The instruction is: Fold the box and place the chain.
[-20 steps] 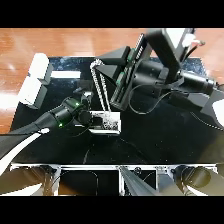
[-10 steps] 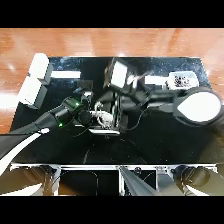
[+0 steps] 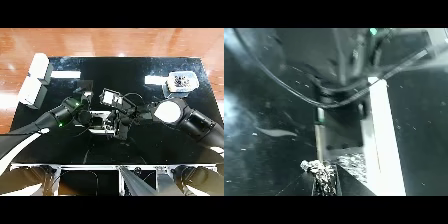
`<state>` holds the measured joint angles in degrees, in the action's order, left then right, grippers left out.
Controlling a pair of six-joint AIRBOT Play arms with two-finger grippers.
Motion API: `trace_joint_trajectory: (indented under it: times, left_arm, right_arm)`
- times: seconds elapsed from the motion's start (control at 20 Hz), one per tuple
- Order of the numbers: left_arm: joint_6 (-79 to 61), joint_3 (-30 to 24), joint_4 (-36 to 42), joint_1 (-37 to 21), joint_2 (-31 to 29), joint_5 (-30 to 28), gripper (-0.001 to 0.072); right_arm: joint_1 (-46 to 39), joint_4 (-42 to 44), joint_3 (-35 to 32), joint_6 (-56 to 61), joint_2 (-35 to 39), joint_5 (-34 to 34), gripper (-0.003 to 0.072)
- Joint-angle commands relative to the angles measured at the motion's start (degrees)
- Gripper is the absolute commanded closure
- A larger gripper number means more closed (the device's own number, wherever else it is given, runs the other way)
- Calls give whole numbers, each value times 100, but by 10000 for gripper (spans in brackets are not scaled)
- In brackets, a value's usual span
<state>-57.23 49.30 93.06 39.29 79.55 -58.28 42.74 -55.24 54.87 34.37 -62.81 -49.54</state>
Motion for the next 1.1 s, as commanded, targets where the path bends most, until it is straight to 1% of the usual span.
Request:
trace_joint_trajectory:
  times: [0.0, 0.25, 0.45, 0.55, 0.65, 0.75, 0.8, 0.85, 0.9, 1.05]
  left_arm:
    - [0, -2, 0, 0, 4, 0, 687]
    - [0, -2, 0, 0, 4, -2, 687]
    - [0, -2, -2, 0, 4, -13, 687]
    - [0, -2, -2, 0, 4, -13, 687]
    - [0, -2, -2, 0, 4, -11, 687]
    - [0, -2, 0, 0, 4, -13, 687]
    - [-2, -2, -2, 0, 4, -15, 687]
    - [-2, -2, 0, 0, 4, -20, 687]
    - [-2, -2, 0, 0, 4, -17, 687]
    - [0, -2, 42, 0, 4, -17, 687]
  right_arm:
    - [-31, -304, -35, 155, -63, 326, 648]
    - [-306, -330, 105, 577, -55, 730, 647]
    - [-389, -330, 153, 664, -55, 708, 647]
    - [-389, -330, 153, 748, -55, 603, 648]
    - [-389, -330, 153, 761, -57, 299, 648]
    - [-389, -343, 153, 1386, -57, 81, 640]
    - [-389, -396, 153, 1611, -57, -52, 343]
    - [-389, -511, 153, 1668, -57, -162, 27]
    - [-396, -638, 153, 1773, -55, -236, 3]
    - [-542, -935, 155, 2105, 7, -407, 3]
